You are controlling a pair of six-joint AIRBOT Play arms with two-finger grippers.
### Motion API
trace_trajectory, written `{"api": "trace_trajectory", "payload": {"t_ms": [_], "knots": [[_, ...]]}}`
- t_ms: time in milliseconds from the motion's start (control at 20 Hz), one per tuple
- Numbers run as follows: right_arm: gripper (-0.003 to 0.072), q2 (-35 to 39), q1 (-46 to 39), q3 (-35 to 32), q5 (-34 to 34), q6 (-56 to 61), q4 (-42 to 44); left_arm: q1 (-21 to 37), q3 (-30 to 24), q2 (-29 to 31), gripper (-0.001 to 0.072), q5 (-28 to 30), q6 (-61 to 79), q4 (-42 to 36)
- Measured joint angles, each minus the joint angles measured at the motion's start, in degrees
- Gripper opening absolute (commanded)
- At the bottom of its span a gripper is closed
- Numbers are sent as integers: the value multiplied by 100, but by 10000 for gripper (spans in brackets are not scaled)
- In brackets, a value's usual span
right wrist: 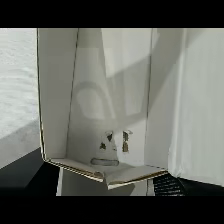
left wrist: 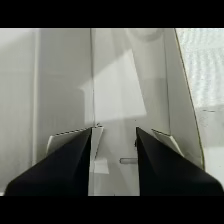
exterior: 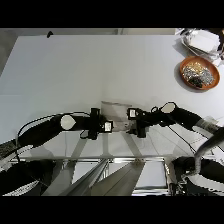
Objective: Fold the box and place the chain.
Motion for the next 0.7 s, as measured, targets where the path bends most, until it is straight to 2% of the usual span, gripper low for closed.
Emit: {"api": "trace_trajectory", "payload": {"t_ms": [150,350,400,450,700], "knots": [[379,0,0,0,2,13,7,59,0,264,210,-35,-310,-39],[379,0,0,0,2,13,9,341,0,951,202,-269,-1209,-35],[379,0,0,0,4,11,9,431,0,1128,164,-444,-1434,4],[379,0,-2,0,4,11,9,551,0,1316,22,-601,-1711,61],[379,0,-2,0,2,11,7,1432,0,2072,4,-1429,-3777,691]]}}
